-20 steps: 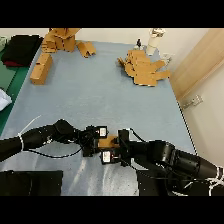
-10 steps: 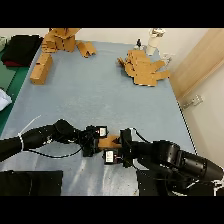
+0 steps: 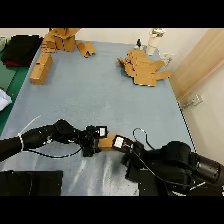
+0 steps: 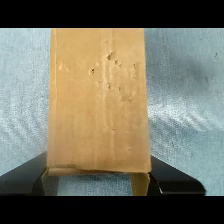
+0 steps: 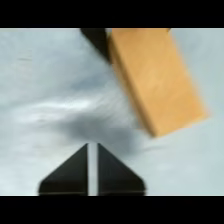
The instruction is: Fold the box.
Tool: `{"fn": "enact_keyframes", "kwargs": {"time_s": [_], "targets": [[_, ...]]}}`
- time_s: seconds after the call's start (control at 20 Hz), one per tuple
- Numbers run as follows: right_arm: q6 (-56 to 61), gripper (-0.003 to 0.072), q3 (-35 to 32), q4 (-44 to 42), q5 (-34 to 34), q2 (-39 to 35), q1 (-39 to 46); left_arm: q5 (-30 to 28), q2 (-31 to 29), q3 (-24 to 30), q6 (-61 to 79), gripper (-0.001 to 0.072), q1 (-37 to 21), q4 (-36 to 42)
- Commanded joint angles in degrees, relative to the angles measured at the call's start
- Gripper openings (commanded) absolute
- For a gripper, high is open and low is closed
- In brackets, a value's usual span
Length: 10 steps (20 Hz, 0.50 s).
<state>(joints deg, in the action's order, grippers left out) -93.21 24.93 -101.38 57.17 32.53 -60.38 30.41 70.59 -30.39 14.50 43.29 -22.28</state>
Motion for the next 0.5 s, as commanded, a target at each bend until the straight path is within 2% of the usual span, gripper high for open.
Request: {"fn": "enact_keyframes", "kwargs": {"time_s": [0.0,0.1,0.25,0.3,0.45], "targets": [[17.31,0.0004,-6.29,-18.45,-2.91,-0.57,-0.07,-0.02,0.02,-0.02,0.02,0.0521,-0.04,0.0],[18.71,0.0004,-10.1,-23.39,-15.98,-0.59,-0.04,-0.02,0.02,-0.02,0.02,0.0521,-0.04,-0.02],[26.77,0.0004,-10.6,-21.46,-33.81,-1.18,1.7,-0.02,0.02,-0.02,0.02,0.0521,-0.07,0.0],[27.47,0.0003,-10.6,-20.44,-36.92,-1.57,3.15,-0.02,0.02,-0.02,0.02,0.0521,-0.04,-0.02],[27.43,0.0003,-10.6,-19.85,-37.42,-1.66,7.39,-0.02,0.02,-0.02,0.02,0.0521,-0.04,-0.02]]}}
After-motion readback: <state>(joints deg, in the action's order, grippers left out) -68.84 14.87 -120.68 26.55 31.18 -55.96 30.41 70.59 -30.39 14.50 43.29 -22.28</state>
